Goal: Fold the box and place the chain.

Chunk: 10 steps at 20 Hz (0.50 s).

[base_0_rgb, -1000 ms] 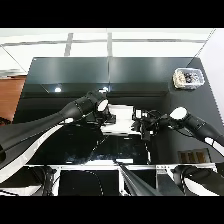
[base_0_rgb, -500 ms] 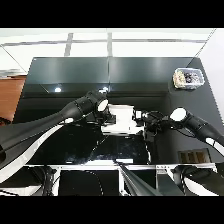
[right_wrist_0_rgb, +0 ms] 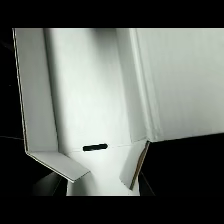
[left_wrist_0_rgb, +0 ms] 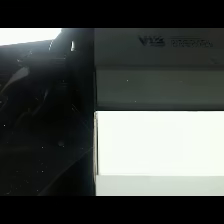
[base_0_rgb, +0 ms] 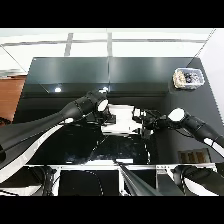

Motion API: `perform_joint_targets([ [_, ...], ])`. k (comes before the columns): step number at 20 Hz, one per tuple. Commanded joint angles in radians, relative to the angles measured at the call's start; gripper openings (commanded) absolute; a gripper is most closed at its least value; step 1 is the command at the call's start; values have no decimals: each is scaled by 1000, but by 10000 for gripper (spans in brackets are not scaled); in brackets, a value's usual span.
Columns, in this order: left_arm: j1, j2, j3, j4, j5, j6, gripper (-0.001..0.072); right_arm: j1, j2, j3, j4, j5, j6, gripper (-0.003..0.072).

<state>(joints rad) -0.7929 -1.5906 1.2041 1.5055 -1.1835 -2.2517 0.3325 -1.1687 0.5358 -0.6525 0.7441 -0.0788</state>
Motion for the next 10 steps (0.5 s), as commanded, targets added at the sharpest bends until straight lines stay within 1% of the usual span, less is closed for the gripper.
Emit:
perform_joint_targets([
  [1,-1,0,1,0,2,0,24,6,-8,0,13,-4,-65,469],
  [7,-1,0,1,0,2,0,24,6,-10,0,34,-3,-64,468],
  [8,-1,0,1,0,2,0,24,6,-10,0,44,0,-64,383],
  [9,-1,0,1,0,1,0,24,6,-10,0,51,5,-64,281],
  [10,-1,0,1,0,2,0,24,6,-10,0,51,14,-65,241],
])
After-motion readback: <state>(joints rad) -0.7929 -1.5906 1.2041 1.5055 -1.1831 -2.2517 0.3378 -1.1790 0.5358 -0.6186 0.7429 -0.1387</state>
